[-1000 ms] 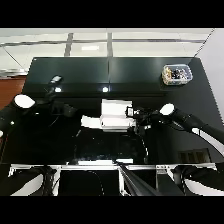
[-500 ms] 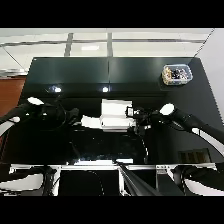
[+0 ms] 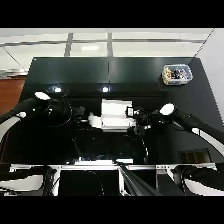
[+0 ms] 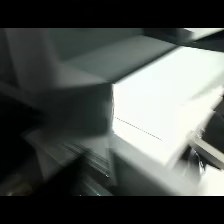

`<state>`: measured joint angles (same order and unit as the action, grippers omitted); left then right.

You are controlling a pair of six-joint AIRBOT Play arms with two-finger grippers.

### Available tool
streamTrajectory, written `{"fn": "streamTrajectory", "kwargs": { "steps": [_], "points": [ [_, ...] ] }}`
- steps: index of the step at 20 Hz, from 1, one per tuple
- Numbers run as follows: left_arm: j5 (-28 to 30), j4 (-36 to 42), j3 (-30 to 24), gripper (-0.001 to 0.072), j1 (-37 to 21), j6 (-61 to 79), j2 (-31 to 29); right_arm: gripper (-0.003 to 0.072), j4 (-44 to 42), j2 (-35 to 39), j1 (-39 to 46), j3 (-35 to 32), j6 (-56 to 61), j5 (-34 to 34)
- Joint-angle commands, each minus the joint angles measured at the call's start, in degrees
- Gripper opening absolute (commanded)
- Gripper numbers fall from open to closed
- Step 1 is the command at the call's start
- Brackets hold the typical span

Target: Fold the box and place the chain.

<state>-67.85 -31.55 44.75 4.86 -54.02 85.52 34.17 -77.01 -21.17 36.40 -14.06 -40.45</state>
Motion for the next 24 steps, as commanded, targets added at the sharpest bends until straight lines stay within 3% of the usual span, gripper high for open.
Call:
{"fn": "streamTrajectory", "kwargs": {
  "steps": [1,8,9,10,13,18,21,23,24],
  "points": [
    [-3.26,2.47,1.40,0.0578,0.33,2.21,0.07,0.0229,-0.04,-0.04,-0.02,0.02,0.00,0.00],
    [-1.44,0.83,5.18,0.0555,8.35,-2.08,0.07,0.0229,-0.02,-0.04,-0.02,0.00,0.02,0.02],
    [-0.85,-1.22,6.58,0.0493,9.60,-5.79,0.07,0.0229,-0.02,-0.04,-0.02,0.02,0.02,0.02],
    [-0.22,-3.30,8.00,0.0481,10.71,-9.70,0.07,0.0229,-0.02,-0.04,-0.02,0.02,0.02,0.02],
    [0.83,-10.71,12.15,0.0481,14.75,-21.49,0.07,0.0229,-0.02,-0.04,-0.02,0.02,0.04,0.02],
    [1.44,-29.86,17.70,0.0481,22.56,-38.62,0.07,0.0229,-0.04,-0.04,-0.02,0.02,0.17,0.22],
    [1.81,-32.41,18.38,0.0480,25.11,-42.53,0.07,0.0229,-0.04,-0.04,-0.02,0.00,0.20,0.22],
    [1.64,-32.30,18.38,0.0391,25.64,-43.12,0.07,0.0229,-0.04,-0.04,-0.02,0.02,0.20,0.22],
    [1.64,-32.35,18.43,0.0390,25.81,-44.06,0.07,0.0229,-0.04,-0.04,-0.02,0.00,0.20,0.22]
  ]
}}
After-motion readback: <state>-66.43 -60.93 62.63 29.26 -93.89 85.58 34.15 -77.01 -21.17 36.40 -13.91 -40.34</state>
